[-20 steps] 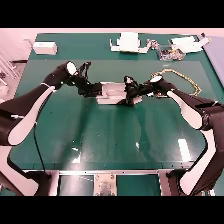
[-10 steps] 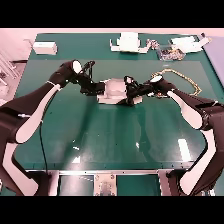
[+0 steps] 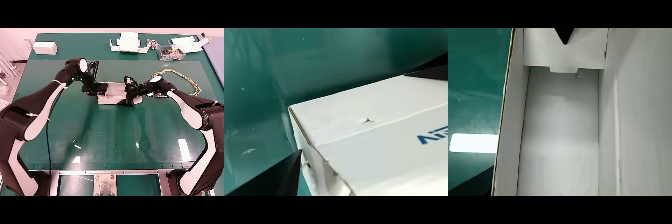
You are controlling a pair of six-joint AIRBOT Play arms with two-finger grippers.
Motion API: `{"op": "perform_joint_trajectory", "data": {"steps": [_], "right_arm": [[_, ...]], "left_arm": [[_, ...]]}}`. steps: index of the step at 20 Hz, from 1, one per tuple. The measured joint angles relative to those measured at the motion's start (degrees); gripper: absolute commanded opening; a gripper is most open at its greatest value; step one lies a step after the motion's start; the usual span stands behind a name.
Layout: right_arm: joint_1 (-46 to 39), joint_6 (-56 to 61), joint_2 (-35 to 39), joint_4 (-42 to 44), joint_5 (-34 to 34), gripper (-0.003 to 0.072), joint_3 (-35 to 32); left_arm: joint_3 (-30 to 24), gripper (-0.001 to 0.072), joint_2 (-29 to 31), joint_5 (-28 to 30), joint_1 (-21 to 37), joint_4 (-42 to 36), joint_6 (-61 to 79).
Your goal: Fold the box and place the chain.
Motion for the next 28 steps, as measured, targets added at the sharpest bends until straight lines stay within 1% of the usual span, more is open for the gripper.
{"op": "perform_joint_trajectory", "data": {"steps": [4,15,16,17,22,23,24,25,28], "right_arm": [[0.0,0.0,0.0,-0.2,-0.1,0.0592,0.0],[0.0,0.1,0.0,-0.1,-0.1,0.0592,0.0],[0.0,0.1,0.0,-0.1,-0.1,0.0592,0.0],[0.0,0.1,0.0,-0.1,-0.1,0.0593,0.0],[0.0,0.1,0.0,-0.2,-0.2,0.0592,0.0],[0.0,0.1,0.0,-0.2,-0.2,0.0592,0.0],[0.0,0.1,0.0,-0.2,-0.2,0.0593,0.0],[0.0,0.2,0.0,0.2,0.2,0.0592,0.0],[0.0,0.2,0.0,0.1,0.3,0.0592,0.0]], "left_arm": [[2.1,0.0417,-1.8,-1.7,-0.7,1.5,-0.6],[3.2,0.0414,-3.2,-2.6,-1.2,4.3,-1.2],[3.5,0.0290,-3.6,-2.7,-1.3,4.5,-1.2],[4.1,0.0187,-4.0,-3.0,-1.6,4.9,-1.2],[6.9,0.0178,-5.9,-4.6,-2.6,6.6,-1.4],[7.3,0.0150,-6.1,-4.9,-2.7,6.8,-1.4],[7.5,0.0033,-6.3,-4.9,-2.7,7.0,-1.4],[7.6,0.0021,-6.5,-5.0,-2.8,7.0,-1.6],[8.0,0.0021,-7.0,-5.4,-3.0,7.2,-1.2]]}}
